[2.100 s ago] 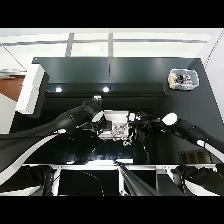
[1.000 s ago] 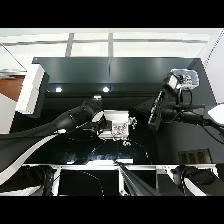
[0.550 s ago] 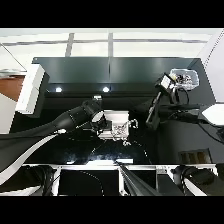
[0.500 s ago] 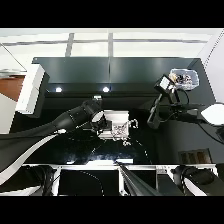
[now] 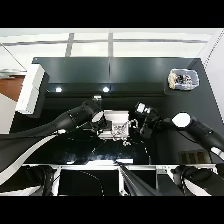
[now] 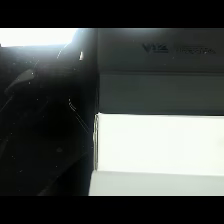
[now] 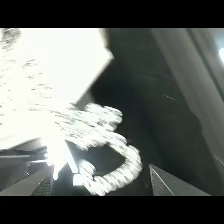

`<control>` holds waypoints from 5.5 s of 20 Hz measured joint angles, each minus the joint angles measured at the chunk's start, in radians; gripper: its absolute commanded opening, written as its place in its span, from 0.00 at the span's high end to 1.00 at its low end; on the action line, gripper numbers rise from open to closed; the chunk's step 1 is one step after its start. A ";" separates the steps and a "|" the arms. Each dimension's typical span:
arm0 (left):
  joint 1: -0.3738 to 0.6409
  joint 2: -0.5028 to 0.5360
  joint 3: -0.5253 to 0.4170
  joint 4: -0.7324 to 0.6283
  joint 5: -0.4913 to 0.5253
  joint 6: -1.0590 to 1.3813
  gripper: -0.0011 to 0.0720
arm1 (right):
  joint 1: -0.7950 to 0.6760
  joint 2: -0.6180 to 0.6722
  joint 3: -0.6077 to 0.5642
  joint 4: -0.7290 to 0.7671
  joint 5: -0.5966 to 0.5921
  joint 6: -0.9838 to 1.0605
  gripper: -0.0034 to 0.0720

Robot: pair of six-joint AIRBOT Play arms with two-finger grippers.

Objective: Fold the box and place the chain.

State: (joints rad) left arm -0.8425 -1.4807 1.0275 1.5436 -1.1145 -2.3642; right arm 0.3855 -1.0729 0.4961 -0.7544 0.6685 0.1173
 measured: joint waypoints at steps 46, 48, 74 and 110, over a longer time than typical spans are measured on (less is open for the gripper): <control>0.000 0.000 0.000 -0.001 0.005 0.000 0.94 | -0.043 0.235 0.322 0.180 0.324 0.354 0.19; 0.000 0.000 0.000 -0.001 0.005 0.000 0.94 | -0.037 0.215 0.297 0.181 0.335 0.365 0.03; 0.000 0.000 0.000 0.000 0.006 0.000 0.94 | 0.013 0.008 -0.068 -0.120 -0.095 0.150 0.17; 0.000 0.000 0.000 0.000 0.006 0.000 0.94 | -0.069 0.211 0.433 0.114 0.460 0.532 0.92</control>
State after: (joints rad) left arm -0.8425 -1.4807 1.0275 1.5436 -1.1080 -2.3646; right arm 0.3164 -0.8619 0.9291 -0.6407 1.1290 0.6491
